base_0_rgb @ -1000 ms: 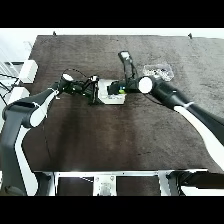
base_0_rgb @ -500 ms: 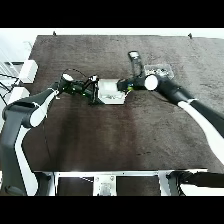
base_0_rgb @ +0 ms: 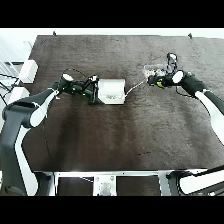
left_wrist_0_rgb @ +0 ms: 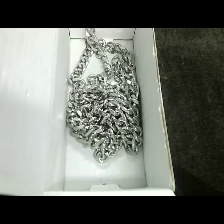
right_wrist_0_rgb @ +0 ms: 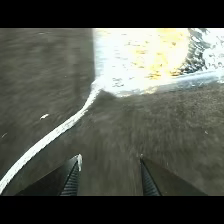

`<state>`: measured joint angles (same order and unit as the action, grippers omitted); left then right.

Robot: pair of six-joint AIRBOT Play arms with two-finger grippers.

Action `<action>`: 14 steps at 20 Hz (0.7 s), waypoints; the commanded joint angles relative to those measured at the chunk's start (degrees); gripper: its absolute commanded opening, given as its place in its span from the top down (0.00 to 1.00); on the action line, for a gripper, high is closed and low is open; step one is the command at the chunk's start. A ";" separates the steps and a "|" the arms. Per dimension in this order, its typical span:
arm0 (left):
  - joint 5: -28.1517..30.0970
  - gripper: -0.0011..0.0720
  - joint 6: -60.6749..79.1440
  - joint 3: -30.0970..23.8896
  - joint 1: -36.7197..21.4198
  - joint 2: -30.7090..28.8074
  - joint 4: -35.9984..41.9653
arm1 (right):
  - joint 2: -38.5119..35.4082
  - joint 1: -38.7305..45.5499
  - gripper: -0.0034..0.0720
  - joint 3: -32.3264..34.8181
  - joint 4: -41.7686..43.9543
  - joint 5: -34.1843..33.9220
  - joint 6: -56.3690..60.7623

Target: Fold the box and place the chain.

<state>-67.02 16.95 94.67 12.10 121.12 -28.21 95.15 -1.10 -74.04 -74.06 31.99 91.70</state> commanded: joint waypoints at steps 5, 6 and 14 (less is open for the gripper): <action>0.13 0.49 0.00 0.02 0.00 0.02 -0.02 | 12.76 0.37 0.37 -10.84 15.43 -1.57 -8.22; 0.13 0.49 0.00 0.02 0.00 0.02 -0.02 | 13.57 0.17 0.38 -11.82 16.37 -1.60 -8.24; 0.13 0.49 -0.02 0.02 0.00 0.02 -0.02 | 12.59 -1.57 0.94 -13.84 17.07 -0.42 -12.87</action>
<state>-66.94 16.91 94.67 12.10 121.12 -28.23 108.92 -2.33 -87.39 -57.67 29.87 80.66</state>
